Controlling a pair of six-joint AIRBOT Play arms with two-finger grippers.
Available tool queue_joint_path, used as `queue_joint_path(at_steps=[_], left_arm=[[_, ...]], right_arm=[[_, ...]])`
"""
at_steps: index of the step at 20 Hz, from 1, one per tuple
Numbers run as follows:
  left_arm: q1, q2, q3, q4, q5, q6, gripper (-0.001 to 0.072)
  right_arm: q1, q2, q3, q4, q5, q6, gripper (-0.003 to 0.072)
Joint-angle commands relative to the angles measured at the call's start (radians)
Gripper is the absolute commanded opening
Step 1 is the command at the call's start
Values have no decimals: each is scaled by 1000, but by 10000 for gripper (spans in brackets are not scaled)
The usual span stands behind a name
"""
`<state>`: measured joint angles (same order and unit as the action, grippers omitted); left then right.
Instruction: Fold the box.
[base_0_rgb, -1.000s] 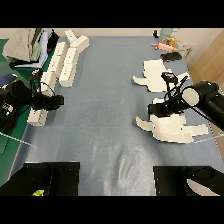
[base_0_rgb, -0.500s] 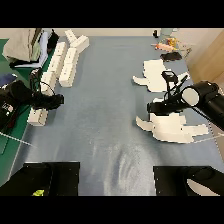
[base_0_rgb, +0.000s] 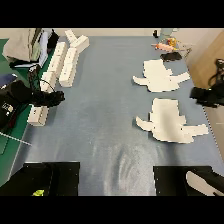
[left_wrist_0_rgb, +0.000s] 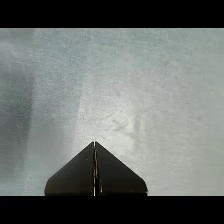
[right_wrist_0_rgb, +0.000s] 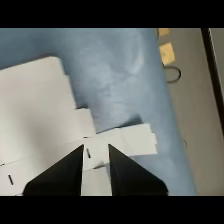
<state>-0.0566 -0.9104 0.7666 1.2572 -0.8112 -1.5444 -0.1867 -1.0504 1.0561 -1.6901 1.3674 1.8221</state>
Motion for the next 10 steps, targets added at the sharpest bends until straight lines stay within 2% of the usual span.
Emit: queue_joint_path(at_steps=[1, 3, 5, 10], left_arm=[[0, 0, 1, -45, -13, 0, 18], [0, 0, 1, -90, -48, 0, 19], [0, 0, 1, -137, -84, 0, 20], [0, 0, 1, -222, -207, 3, 20]], right_arm=[[-348, -97, 8, 254, 84, -227, 446], [-436, -170, 8, 333, 83, -325, 460], [-477, -246, 8, 329, 88, -411, 460], [-487, -393, 15, 317, 100, -507, 460]])
